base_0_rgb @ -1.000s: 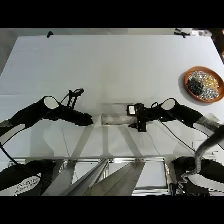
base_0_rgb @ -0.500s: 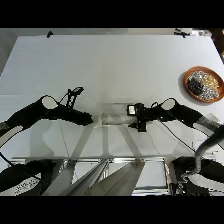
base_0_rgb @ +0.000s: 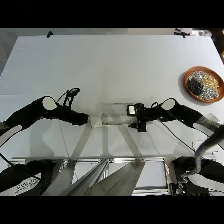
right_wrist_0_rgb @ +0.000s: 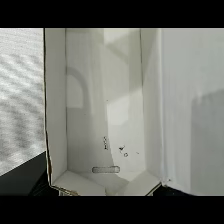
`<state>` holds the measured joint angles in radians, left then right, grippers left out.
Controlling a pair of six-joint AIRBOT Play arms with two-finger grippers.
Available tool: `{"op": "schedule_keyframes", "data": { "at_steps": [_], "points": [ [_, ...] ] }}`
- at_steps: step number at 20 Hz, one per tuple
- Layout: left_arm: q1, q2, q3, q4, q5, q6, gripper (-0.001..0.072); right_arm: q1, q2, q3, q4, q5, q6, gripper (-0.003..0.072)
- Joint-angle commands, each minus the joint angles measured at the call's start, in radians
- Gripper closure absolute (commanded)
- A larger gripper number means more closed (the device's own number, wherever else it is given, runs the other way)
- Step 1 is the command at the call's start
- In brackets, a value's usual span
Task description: Fold the box and place the chain.
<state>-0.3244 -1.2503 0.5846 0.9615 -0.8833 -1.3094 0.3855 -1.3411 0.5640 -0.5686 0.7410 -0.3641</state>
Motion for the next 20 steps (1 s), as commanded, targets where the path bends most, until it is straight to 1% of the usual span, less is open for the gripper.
{"op": "schedule_keyframes", "data": {
  "at_steps": [1,3,11,16,17,19,20],
  "points": [
    [-0.018,0.0,0.0,-0.019,0.027,0.009,0.0687,0.0,0.001,0.0,0.0,0.0,0.0,0.0342],
    [-0.039,0.0,0.0,-0.04,0.039,0.019,0.0676,0.0,0.001,0.0,0.0,0.0,0.0,0.0342],
    [-0.081,0.001,0.0,-0.095,0.029,0.031,0.0676,0.0,0.001,0.0,0.0,0.0,0.0,0.0342],
    [-0.107,0.001,0.0,-0.18,0.023,0.097,0.0675,0.0,0.001,0.0,0.0,0.0,0.0,0.0342],
    [-0.107,0.001,0.0,-0.193,0.017,0.111,0.0655,0.0,0.001,0.0,0.0,0.0,0.0,0.0342],
    [-0.106,0.003,0.0,-0.194,0.011,0.118,0.0539,0.0,0.001,0.0,0.0,0.0,0.0,0.0342],
    [-0.105,0.006,0.0,-0.194,0.01,0.118,0.0537,0.0,0.001,0.0,0.0,0.0,0.0,0.0342]
  ]
}}
